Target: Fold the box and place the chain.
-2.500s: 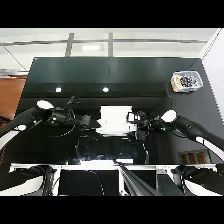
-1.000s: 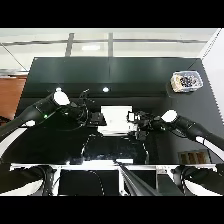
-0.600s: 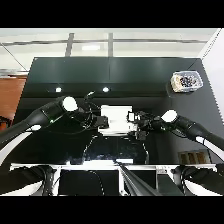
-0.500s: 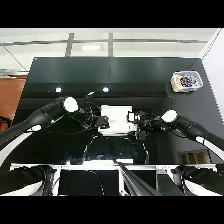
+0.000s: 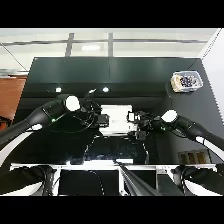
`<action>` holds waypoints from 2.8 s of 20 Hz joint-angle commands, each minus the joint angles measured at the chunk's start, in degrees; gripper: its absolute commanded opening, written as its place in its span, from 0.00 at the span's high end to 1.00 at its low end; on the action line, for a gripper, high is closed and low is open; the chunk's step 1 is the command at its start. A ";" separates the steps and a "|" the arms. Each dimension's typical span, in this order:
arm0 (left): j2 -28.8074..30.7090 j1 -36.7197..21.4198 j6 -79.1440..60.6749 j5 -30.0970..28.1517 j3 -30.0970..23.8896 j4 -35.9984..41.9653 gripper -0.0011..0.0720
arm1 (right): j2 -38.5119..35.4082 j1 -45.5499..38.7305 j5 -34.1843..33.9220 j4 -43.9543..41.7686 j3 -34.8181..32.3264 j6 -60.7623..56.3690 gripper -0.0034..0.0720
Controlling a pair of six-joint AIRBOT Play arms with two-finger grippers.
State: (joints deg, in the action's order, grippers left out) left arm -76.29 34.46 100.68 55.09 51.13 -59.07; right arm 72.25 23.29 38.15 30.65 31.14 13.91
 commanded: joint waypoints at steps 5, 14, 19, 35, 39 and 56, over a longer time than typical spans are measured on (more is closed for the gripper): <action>-0.11 6.23 15.12 0.55 2.43 -13.62 0.32 | 0.04 0.04 0.00 -0.02 -0.04 -0.02 0.74; -6.01 9.62 21.62 5.57 7.82 -16.76 0.32 | 0.04 0.04 0.00 0.00 -0.04 0.00 0.74; -9.64 9.77 26.03 10.16 10.58 -20.48 0.32 | 0.04 0.02 0.04 0.00 -0.04 0.00 0.74; -10.54 11.61 30.25 8.37 11.72 -22.80 0.95 | 0.04 0.04 0.04 0.00 -0.04 0.00 0.74; -10.54 11.69 30.27 8.35 11.72 -22.69 0.93 | 0.04 0.02 0.04 0.00 -0.04 0.00 0.74; -10.60 11.45 30.27 8.87 12.52 -23.19 0.95 | -0.26 0.00 -1.84 0.09 0.00 -3.80 0.06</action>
State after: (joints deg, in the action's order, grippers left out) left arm -86.87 45.91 131.74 63.09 63.61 -81.65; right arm 72.25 23.31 37.56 30.65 31.11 12.53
